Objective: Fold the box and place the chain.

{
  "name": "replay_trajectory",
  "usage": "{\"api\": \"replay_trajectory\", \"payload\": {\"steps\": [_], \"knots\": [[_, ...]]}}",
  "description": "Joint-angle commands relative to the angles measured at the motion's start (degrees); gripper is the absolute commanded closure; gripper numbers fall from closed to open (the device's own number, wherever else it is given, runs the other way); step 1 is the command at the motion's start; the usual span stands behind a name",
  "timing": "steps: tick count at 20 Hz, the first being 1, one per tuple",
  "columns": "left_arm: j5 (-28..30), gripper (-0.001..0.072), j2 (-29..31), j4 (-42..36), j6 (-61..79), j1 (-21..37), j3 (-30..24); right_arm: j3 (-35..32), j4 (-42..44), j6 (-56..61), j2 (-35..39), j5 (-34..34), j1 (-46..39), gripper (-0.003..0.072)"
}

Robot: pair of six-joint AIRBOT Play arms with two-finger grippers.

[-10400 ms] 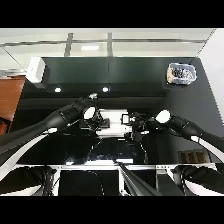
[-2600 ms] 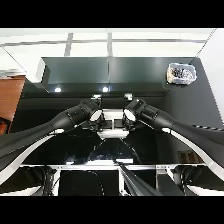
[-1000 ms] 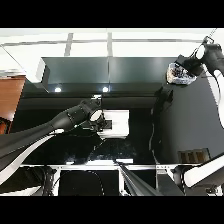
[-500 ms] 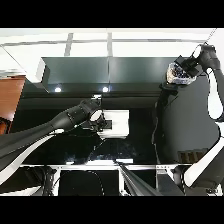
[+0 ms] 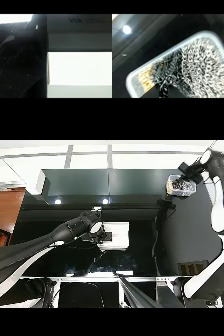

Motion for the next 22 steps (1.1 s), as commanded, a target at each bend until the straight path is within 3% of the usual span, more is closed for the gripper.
{"api": "replay_trajectory", "payload": {"steps": [1, 7, 11, 15, 22], "knots": [[0.07, 0.0683, -0.04, 0.02, 0.00, 0.04, 0.07, 0.79, 0.94, -9.97, 6.91, 3.67, -0.52, 0.0675], [0.09, 0.0683, -0.04, 0.02, 0.02, 0.04, 0.07, 0.79, 2.58, -23.37, 25.31, 9.66, -0.28, 0.0675], [0.13, 0.0683, -0.04, 0.02, 0.00, 0.04, 0.07, 0.79, 8.87, -26.80, 36.74, 7.82, -0.46, 0.0675], [0.09, 0.0683, -0.04, 0.00, 0.00, 0.04, 0.07, 0.79, 16.06, -28.70, 44.46, 12.76, -0.44, 0.0675], [0.13, 0.0683, -0.04, 0.00, 0.00, 0.04, 0.07, 0.07, 28.79, -30.67, 52.52, 14.67, -0.42, 0.0675]]}}
